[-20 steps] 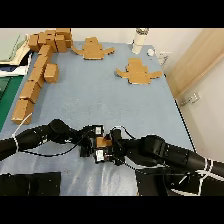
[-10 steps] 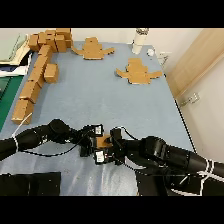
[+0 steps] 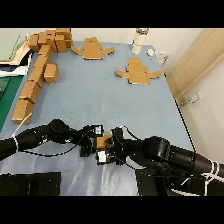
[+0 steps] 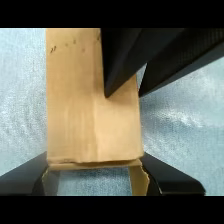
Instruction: Fold the box.
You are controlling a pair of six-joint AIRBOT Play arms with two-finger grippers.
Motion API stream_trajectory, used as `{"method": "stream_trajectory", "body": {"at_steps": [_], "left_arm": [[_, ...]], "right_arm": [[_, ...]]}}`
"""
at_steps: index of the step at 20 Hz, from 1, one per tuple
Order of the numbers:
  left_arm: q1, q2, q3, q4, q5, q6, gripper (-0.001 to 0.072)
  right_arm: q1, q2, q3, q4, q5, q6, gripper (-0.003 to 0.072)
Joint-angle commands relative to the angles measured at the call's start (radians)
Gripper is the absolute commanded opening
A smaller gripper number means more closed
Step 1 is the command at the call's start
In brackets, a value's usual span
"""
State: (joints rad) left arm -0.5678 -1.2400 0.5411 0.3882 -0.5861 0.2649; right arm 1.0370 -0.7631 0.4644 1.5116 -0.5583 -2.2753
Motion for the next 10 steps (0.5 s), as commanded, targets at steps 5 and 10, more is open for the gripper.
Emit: {"method": "stream_trajectory", "body": {"at_steps": [5,10], "left_arm": [[0.0,0.0,0.001,0.0,0.001,0.0,0.052],[0.0,0.0,0.001,0.0,0.0,0.0,0.0521]], "right_arm": [[0.0,0.048,0.0,0.002,0.0,0.001,0.0213],[0.0,0.047,0.0,-0.029,0.029,0.001,0.0212]]}}
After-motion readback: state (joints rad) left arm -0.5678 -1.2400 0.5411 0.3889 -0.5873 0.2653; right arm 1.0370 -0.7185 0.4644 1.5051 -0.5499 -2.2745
